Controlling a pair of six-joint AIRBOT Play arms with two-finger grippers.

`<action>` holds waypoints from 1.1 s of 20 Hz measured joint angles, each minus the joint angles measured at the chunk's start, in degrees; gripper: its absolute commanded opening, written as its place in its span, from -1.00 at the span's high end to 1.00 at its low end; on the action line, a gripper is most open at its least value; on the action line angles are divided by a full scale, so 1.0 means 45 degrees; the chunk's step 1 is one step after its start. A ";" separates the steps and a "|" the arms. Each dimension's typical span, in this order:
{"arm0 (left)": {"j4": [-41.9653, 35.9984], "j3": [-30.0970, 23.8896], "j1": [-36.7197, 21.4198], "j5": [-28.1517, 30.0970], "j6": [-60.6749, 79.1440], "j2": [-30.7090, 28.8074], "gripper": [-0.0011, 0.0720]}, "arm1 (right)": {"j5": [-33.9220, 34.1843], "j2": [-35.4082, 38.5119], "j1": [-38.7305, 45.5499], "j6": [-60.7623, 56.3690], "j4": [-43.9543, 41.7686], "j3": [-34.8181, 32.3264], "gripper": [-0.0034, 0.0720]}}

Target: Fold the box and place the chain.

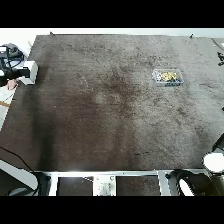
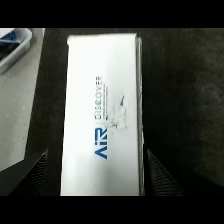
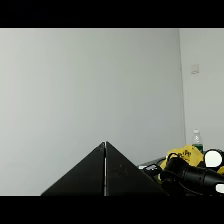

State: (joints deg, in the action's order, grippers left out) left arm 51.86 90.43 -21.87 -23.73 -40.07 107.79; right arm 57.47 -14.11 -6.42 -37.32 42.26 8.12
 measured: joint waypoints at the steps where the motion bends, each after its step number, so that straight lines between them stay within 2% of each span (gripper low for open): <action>1: 0.0010 -0.0005 0.0000 -0.0097 -0.0005 -0.0262 -1.00 | 0.0000 0.0000 0.0000 0.0005 0.0000 0.0000 0.88; 2: 0.0015 -0.0005 0.0000 -0.0189 -0.0005 -0.0573 -0.80 | 0.0000 0.0000 0.0000 0.0005 0.0000 0.0000 0.88; 3: 0.0015 -0.0005 0.0000 -0.0345 -0.0039 -0.0971 -0.18 | 0.0000 0.0000 0.0000 0.0005 0.0000 0.0000 0.88; 4: 0.0000 -0.0005 0.0000 -0.0563 -0.0102 -0.1360 0.31 | 0.0005 0.0000 0.0000 0.0000 0.0000 0.0000 0.88; 5: -0.0112 -0.0005 0.0000 -0.0826 -0.0126 -0.1812 0.66 | 0.0000 0.0000 0.0000 0.0005 0.0000 0.0000 0.88; 6: -0.0374 -0.0005 0.0000 -0.1015 -0.0199 -0.2268 0.92 | 0.0000 0.0000 0.0000 0.0005 0.0000 0.0000 0.88; 11: -0.2540 -0.0321 0.0010 -0.1501 0.0223 -0.4896 0.95 | 0.0005 0.0000 0.0000 0.0005 0.0000 0.0000 0.88; 14: -0.3648 -0.1564 0.0005 -0.1452 0.1103 -0.6795 0.96 | 0.0005 0.0000 0.0000 0.0005 0.0000 0.0000 0.88; 17: -0.5265 -0.4061 0.0005 -0.1137 0.3181 -0.9112 0.96 | 0.0000 0.0000 0.0000 0.0005 0.0000 0.0000 0.88; 22: -0.9194 -0.9350 0.0005 -0.0321 0.7519 -1.3304 0.96 | 0.0000 0.0000 0.0000 0.0005 0.0000 0.0000 0.88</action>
State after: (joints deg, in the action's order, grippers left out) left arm 10.48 48.36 -21.85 -25.17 -6.24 47.92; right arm 57.47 -14.11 -6.42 -37.30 42.26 8.12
